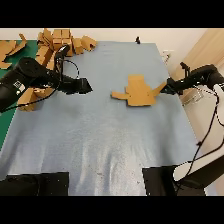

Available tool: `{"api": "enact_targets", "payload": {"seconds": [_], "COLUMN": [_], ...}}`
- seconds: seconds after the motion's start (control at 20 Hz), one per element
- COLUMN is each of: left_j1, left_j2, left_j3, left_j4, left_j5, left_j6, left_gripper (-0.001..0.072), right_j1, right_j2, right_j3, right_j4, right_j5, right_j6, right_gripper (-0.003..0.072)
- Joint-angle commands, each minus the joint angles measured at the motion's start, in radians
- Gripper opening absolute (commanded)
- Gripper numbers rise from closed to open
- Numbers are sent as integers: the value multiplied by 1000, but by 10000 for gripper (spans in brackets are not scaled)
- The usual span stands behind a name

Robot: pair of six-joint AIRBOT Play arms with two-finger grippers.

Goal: Fold the box.

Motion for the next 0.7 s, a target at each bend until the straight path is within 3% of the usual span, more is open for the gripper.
{"api": "enact_targets", "payload": {"seconds": [0.0,0.25,0.3,0.35,0.4,0.65], "left_j1": [22,22,22,22,22,22], "left_j2": [21,21,21,21,21,21], "left_j3": [-28,-121,-133,-138,-140,-140], "left_j4": [26,19,19,19,19,19], "left_j5": [-42,-46,-46,-45,-46,-50], "left_j6": [52,109,113,116,116,116], "left_gripper": [546,545,546,546,546,546], "right_j1": [98,212,221,223,222,222], "right_j2": [196,408,419,418,417,415], "right_j3": [-261,-634,-673,-688,-688,-610], "right_j4": [3,-2,-11,-35,-76,-188], "right_j5": [104,204,202,200,203,254], "right_j6": [35,105,105,107,116,141], "right_gripper": [-1,15,181,356,391,391]}}
